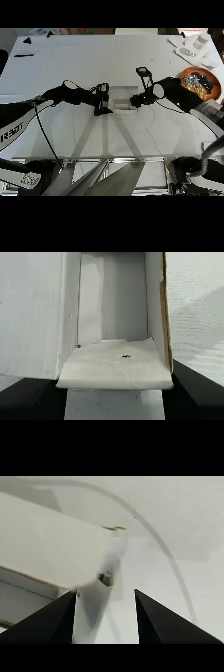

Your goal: Fold the box and place the chain.

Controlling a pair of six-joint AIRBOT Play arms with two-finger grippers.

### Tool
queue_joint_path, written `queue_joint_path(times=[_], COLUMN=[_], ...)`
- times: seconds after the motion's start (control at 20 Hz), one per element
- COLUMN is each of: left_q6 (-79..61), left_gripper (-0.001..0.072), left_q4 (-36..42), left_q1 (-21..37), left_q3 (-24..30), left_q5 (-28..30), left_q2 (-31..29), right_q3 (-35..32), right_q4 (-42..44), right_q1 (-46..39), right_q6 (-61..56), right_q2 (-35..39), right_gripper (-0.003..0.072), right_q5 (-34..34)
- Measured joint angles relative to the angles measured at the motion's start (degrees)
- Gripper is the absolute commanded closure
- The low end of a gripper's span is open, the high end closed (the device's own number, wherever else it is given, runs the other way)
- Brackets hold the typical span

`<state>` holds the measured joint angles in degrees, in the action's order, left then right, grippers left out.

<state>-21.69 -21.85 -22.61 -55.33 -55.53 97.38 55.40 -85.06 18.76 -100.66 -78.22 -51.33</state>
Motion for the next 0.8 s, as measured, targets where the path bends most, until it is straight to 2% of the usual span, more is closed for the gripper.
queue_joint_path(times=[0.8], left_q6=[0.07], left_gripper=[0.0392], left_q4=[0.02], left_q1=[0.0], left_q3=[0.0], left_q5=[0.0], left_q2=[0.0], right_q3=[2.82], right_q4=[-4.92], right_q1=[2.32], right_q6=[-13.14], right_q2=[-6.88], right_gripper=[0.036], right_q5=[-4.33])
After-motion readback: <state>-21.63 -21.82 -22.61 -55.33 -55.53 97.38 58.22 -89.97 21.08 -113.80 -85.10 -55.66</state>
